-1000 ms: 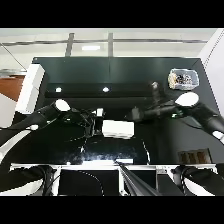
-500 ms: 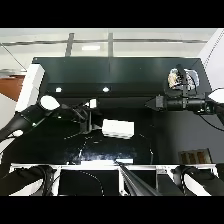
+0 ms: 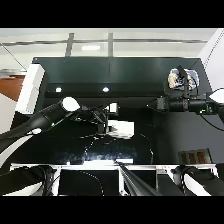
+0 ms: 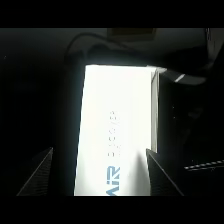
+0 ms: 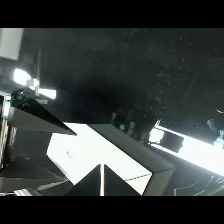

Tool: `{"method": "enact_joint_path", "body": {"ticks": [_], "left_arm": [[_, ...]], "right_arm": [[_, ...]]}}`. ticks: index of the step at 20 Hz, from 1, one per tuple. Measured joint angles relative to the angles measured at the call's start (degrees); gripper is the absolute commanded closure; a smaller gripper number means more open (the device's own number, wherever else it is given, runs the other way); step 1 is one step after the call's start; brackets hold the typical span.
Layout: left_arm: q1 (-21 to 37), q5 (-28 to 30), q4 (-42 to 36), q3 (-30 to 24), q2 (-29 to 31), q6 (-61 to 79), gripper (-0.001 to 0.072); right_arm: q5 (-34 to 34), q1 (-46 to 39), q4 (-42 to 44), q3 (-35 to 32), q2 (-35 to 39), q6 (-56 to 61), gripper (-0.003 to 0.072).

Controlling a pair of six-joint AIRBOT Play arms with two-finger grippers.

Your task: Fold the box and place the chain.

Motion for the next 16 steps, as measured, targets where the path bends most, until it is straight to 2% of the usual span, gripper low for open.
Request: {"method": "enact_joint_path", "body": {"ticks": [16], "left_arm": [[-0.55, -2.62, 0.96, 0.74, -3.23, 0.15, 0.0008]], "right_arm": [[0.87, 0.00, -1.22, 0.00, 0.00, 0.02, 0.0655]]}}
